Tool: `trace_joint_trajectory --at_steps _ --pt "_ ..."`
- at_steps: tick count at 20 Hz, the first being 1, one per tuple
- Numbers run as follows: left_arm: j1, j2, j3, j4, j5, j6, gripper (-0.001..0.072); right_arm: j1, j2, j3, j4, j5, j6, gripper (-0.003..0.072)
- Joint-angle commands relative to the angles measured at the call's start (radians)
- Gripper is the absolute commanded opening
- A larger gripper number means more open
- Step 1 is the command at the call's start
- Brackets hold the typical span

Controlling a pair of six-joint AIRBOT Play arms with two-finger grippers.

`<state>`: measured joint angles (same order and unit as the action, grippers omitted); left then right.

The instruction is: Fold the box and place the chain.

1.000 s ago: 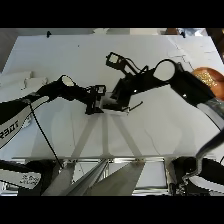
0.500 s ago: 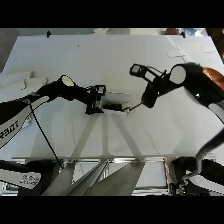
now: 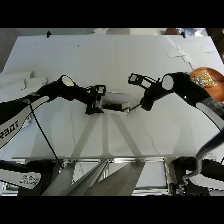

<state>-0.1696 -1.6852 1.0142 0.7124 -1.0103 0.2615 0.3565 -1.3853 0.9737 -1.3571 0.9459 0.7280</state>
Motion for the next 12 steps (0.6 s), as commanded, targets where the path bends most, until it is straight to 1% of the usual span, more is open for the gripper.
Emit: trace_joint_trajectory --at_steps 1,2,3,7,8,10,11,12 --pt "0.0 0.0 0.001 0.0 0.0 0.0 0.0486 0.0 -0.04 -0.003 0.03 -0.042 -0.003 0.0362" --pt "0.0 0.0 0.001 0.0 0.0 0.0 0.0486 0.002 -0.048 -0.003 0.048 -0.048 -0.003 0.041" --pt "0.0 0.0 0.001 0.0 0.0 0.0 0.0486 0.006 -0.057 -0.003 0.05 -0.048 -0.003 0.042" --pt "0.0 0.0 0.001 0.0 0.0 0.0 0.0486 0.04 -0.105 -0.003 0.048 -0.038 -0.003 0.0411" --pt "0.0 -0.001 0.001 0.0 0.0 0.0 0.0486 0.046 -0.117 -0.003 0.048 -0.038 -0.003 0.0382" --pt "0.0 0.0 0.001 0.0 0.0 0.0 0.0486 0.051 -0.142 -0.003 0.046 -0.029 0.0 0.0201" --pt "0.0 0.0 0.001 0.0 0.0 0.0 0.0486 0.051 -0.154 -0.003 0.045 -0.013 0.006 0.0148" --pt "0.0 0.0 0.001 0.0 0.0 0.0 0.0486 0.051 -0.166 -0.003 0.043 0.007 0.008 0.0142"
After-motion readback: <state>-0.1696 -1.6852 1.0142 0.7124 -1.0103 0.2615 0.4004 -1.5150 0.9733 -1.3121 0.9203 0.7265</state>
